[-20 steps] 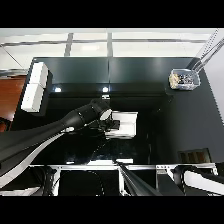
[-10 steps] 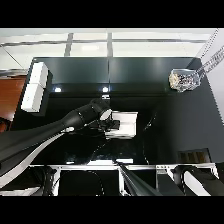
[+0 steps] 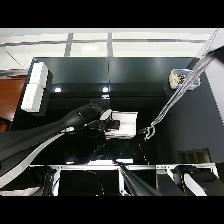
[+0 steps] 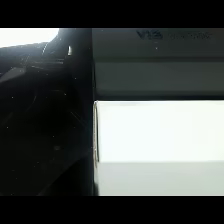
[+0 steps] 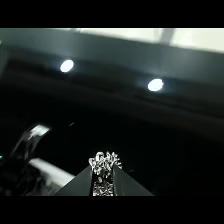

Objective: Fold the box and place the chain.

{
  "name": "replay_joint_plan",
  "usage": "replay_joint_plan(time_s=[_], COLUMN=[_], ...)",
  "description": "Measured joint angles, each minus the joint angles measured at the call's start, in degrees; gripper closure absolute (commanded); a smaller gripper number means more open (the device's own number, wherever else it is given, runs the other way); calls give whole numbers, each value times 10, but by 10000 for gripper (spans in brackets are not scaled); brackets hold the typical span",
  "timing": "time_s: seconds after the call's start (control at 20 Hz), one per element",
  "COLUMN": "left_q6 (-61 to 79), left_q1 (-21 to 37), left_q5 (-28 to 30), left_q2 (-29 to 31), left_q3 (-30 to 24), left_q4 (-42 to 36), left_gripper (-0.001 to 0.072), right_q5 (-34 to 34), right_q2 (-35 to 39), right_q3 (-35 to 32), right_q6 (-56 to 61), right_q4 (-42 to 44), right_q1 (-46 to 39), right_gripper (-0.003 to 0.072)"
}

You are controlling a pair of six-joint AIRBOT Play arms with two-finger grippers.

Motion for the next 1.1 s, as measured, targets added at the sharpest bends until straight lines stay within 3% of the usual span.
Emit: replay_joint_plan(time_s=[0.25, 0.5, 0.75, 1.1], left_q6=[0, 0, 0, 0], left_q1=[0, 0, 0, 0], left_q5=[0, 0, 0, 0], left_q2=[0, 0, 0, 0], left_q3=[0, 0, 0, 0], left_q4=[0, 0, 0, 0], left_gripper=[681, 681, 681, 681], right_q5=[4, -37, -54, -21], right_q2=[0, -4, -14, -19], right_q3=[-100, -196, -226, -233], right_q6=[-32, -51, -60, -64], right_q4=[115, 214, 243, 275], right_q1=[7, 37, 59, 54], right_gripper=[673, 673, 672, 672])
